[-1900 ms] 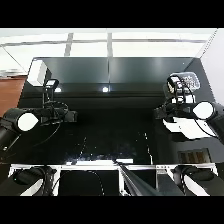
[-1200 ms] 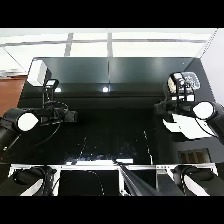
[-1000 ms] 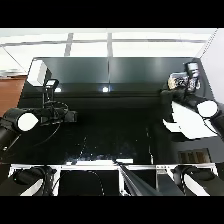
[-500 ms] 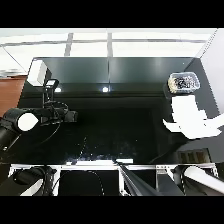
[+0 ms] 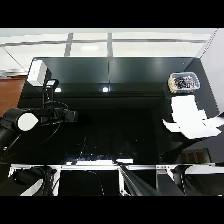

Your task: Fold the box and place the chain.

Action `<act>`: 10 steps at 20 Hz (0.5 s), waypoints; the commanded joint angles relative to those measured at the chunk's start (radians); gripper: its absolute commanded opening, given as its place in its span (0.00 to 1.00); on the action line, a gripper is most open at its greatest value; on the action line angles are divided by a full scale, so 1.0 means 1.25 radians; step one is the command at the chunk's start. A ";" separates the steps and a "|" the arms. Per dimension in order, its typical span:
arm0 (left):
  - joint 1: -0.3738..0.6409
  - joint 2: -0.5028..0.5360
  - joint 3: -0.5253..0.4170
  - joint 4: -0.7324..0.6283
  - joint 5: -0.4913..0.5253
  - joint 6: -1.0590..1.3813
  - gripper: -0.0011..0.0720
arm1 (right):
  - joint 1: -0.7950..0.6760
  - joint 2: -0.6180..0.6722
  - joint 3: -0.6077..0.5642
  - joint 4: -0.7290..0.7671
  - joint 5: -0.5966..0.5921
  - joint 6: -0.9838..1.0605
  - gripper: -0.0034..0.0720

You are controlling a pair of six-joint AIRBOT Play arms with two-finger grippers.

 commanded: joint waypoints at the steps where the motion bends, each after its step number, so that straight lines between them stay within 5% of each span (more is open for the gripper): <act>1: 0.000 0.001 0.000 -0.003 0.000 0.000 0.05 | 0.024 -0.013 0.014 -0.037 0.044 -0.041 0.17; 2: 0.000 0.001 0.000 -0.003 0.000 0.000 0.05 | 0.028 -0.006 0.014 -0.028 0.051 -0.041 0.06; 6: 0.000 0.001 0.000 -0.003 0.000 0.000 0.05 | 0.042 0.079 -0.024 0.108 0.064 -0.041 0.06; 10: 0.000 0.001 0.000 -0.003 0.001 0.000 0.05 | 0.107 0.268 -0.215 0.227 -0.028 -0.024 0.06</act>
